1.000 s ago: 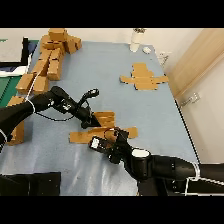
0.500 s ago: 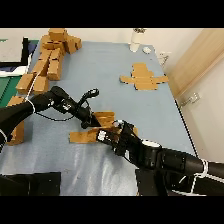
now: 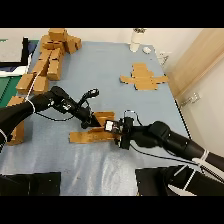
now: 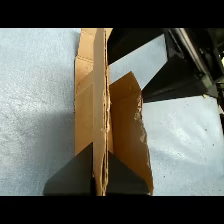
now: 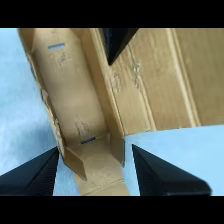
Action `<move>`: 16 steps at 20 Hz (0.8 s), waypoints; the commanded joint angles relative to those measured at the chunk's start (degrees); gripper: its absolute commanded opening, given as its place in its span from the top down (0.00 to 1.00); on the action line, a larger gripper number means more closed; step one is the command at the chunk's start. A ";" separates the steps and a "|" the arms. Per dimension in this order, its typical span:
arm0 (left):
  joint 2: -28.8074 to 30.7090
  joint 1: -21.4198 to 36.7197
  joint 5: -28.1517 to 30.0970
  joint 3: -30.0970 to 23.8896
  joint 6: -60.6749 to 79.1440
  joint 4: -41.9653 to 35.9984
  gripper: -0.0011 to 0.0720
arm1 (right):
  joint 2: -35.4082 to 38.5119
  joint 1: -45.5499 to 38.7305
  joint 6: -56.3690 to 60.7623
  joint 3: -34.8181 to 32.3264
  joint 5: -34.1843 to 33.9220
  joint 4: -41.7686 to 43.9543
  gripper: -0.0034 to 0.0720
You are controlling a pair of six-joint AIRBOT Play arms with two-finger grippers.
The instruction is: Fold the box.
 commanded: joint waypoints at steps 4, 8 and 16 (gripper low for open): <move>-0.02 -0.02 0.00 0.04 0.02 0.02 0.97 | -8.72 -11.34 -33.57 5.14 -10.71 25.73 0.00; -0.02 -0.02 0.00 0.04 0.02 0.02 0.97 | -12.85 -11.28 -35.17 5.46 -9.73 26.18 0.00; -0.02 -0.02 0.00 0.04 0.02 0.02 0.97 | -13.33 -11.28 -34.49 5.46 -5.35 25.66 0.00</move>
